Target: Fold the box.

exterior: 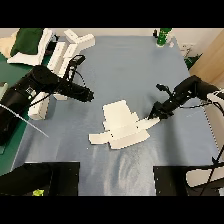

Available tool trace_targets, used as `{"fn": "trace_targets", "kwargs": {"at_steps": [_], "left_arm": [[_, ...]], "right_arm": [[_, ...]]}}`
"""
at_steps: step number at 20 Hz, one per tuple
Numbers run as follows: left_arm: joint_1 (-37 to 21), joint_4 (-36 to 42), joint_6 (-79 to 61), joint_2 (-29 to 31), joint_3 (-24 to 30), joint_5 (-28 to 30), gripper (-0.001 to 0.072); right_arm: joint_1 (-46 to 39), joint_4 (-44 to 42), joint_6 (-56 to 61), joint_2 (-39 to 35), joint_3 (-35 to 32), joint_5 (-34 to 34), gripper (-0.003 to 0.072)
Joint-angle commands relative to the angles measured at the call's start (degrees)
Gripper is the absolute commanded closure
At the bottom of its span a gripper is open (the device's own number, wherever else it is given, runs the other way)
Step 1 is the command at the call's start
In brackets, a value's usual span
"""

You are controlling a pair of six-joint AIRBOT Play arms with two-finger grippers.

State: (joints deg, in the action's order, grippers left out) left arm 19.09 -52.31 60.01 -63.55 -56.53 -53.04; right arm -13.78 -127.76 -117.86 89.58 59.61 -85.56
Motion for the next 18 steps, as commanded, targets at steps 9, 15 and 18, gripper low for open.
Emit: {"fn": "trace_targets", "kwargs": {"at_steps": [9,15,18], "left_arm": [[0.00,0.00,-0.02,-0.04,-0.07,0.02,0.0696],[0.00,0.00,-0.04,-0.04,-0.07,0.04,0.0696],[0.00,0.55,-0.02,-0.04,-0.07,0.20,0.0696]], "right_arm": [[6.67,-6.10,1.03,-12.37,-11.30,6.78,0.0685],[16.96,-6.01,10.25,-34.32,-32.50,23.98,0.0685],[19.63,-5.09,13.75,-43.04,-36.61,30.60,0.0685]]}}
